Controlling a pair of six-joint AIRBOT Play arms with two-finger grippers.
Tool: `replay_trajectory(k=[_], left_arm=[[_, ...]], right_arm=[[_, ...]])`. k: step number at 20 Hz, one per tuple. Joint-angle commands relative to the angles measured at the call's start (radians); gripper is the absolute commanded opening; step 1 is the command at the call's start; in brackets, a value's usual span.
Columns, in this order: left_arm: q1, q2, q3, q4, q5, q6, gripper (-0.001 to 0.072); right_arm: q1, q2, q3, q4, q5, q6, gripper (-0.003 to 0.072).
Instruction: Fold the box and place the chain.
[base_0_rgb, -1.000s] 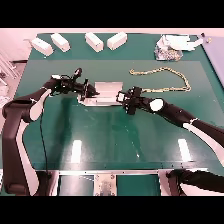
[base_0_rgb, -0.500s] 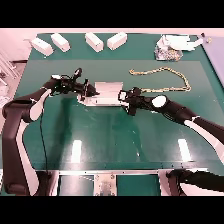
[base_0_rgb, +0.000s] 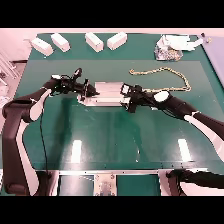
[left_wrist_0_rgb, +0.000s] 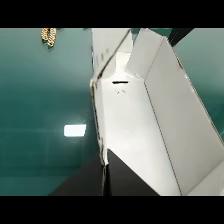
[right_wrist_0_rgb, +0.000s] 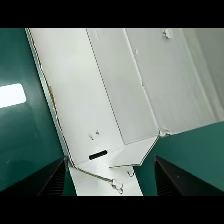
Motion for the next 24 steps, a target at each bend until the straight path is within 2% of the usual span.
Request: replay_trajectory(k=[1,5,10,16,24], left_arm=[[0.0,0.0,0.001,0.0,0.0,0.0,0.002],[0.0,0.0,0.001,0.0,-0.001,0.0,0.0019],[0.0,0.0,0.001,0.0,-0.002,0.0,0.002],[0.0,0.0,0.001,0.0,-0.009,-0.001,0.0019],[0.0,0.0,0.001,0.0,-0.01,-0.001,0.0019]], right_arm=[[-0.037,-0.045,0.051,0.039,0.102,-0.038,0.069],[-0.09,-0.08,0.103,0.044,0.21,-0.027,0.069],[-0.105,-0.142,0.154,0.048,0.269,-0.085,0.069],[-0.132,-0.179,0.207,0.047,0.283,-0.116,0.069],[-0.143,-0.26,0.288,0.068,0.381,-0.135,0.069]])
